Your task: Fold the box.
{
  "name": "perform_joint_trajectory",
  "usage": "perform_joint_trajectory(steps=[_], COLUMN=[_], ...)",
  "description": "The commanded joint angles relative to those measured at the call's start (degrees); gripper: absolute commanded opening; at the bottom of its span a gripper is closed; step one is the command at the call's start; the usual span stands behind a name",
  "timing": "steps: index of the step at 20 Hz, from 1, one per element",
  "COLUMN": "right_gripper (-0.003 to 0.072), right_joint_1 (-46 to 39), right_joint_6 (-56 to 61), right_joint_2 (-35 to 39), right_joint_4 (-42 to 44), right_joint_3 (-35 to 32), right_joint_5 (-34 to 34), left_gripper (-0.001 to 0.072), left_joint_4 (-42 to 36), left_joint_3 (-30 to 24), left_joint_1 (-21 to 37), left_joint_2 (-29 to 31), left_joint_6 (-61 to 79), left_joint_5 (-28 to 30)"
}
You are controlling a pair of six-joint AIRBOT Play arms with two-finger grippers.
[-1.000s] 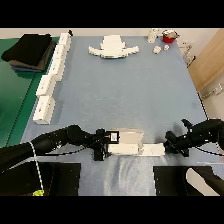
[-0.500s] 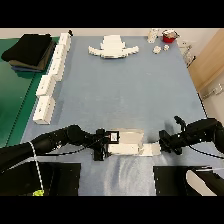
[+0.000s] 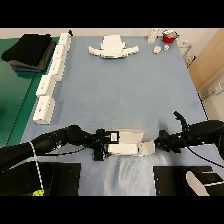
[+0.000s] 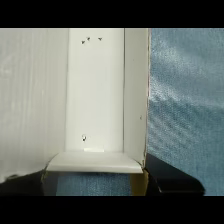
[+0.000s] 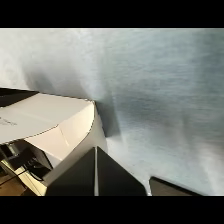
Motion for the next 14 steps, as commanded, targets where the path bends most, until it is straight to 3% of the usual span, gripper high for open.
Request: perform_joint_trajectory(steps=[1,2,4,5,6,7,11,14], right_gripper=[0.0261,0.0324,0.0326,0.0362,0.0456,0.0472,0.0470,0.0451], right_joint_1=[3.1,4.3,6.1,7.3,8.7,10.1,17.6,23.8], right_joint_6=[0.0,0.0,0.0,0.0,0.0,0.0,0.3,7.0], right_joint_2=[2.0,2.0,2.0,2.0,2.0,2.0,1.8,1.8], right_joint_4=[0.6,0.6,0.6,0.8,0.9,0.9,0.7,-2.1], right_joint_3=[0.0,0.0,0.0,0.2,0.5,0.8,0.9,1.0], right_joint_5=[1.1,1.2,2.4,3.8,5.4,6.7,13.8,19.5], left_gripper=[0.0510,0.0510,0.0510,0.0510,0.0510,0.0510,0.0510,0.0510], left_joint_4=[0.0,0.0,0.0,0.0,0.0,0.0,0.0,0.0], left_joint_3=[0.0,0.0,0.0,0.0,0.0,0.0,0.0,0.0], left_joint_1=[0.0,0.0,0.0,0.0,0.0,0.0,0.0,0.0], left_joint_2=[0.0,0.0,0.0,0.0,0.0,0.0,0.0,0.0], left_joint_6=[0.0,0.0,0.0,0.0,0.0,0.0,0.0,0.0], left_joint_5=[0.0,0.0,0.0,0.0,0.0,0.0,0.0,0.0])
